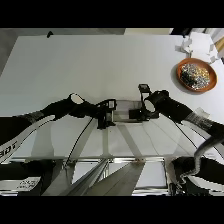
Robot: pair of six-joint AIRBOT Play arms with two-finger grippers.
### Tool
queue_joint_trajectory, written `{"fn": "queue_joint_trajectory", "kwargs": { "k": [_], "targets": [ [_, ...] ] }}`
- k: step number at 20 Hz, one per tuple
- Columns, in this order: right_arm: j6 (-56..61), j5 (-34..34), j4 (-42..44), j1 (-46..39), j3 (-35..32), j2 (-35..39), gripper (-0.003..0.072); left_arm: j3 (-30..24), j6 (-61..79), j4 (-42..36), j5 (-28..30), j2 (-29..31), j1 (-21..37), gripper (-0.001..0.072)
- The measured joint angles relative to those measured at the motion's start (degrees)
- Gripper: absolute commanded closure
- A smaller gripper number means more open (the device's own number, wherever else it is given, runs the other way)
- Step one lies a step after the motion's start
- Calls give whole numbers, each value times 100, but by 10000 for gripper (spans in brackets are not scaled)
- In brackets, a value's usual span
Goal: Fold the box and place the chain.
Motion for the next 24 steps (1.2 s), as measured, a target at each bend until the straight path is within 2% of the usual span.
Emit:
{"fn": "queue_joint_trajectory", "kwargs": {
  "k": [1,3,8,13,15,20,21,22,23,24],
  "targets": [
    [-31,28,0,2,0,0,532,0,20,4,0,-2,0,501],
    [-28,103,24,7,-7,-2,507,0,15,2,0,0,0,501],
    [83,24,-138,4,-4,-2,541,0,11,0,0,0,0,501],
    [210,0,-293,28,-4,-55,542,0,7,0,0,0,0,501],
    [229,-48,-313,83,-7,-83,680,0,7,-2,2,-2,0,501],
    [269,-81,-343,133,-15,-118,669,0,4,-2,2,0,0,501],
    [249,-85,-358,138,-17,-120,571,0,4,-2,2,-2,0,501],
    [219,-76,-402,142,-17,-118,421,0,7,0,2,-2,0,501],
    [201,-46,-442,142,-22,-103,352,0,7,-2,2,-2,0,501],
    [199,-33,-444,140,-22,-76,351,0,7,0,2,0,0,501]
  ]
}}
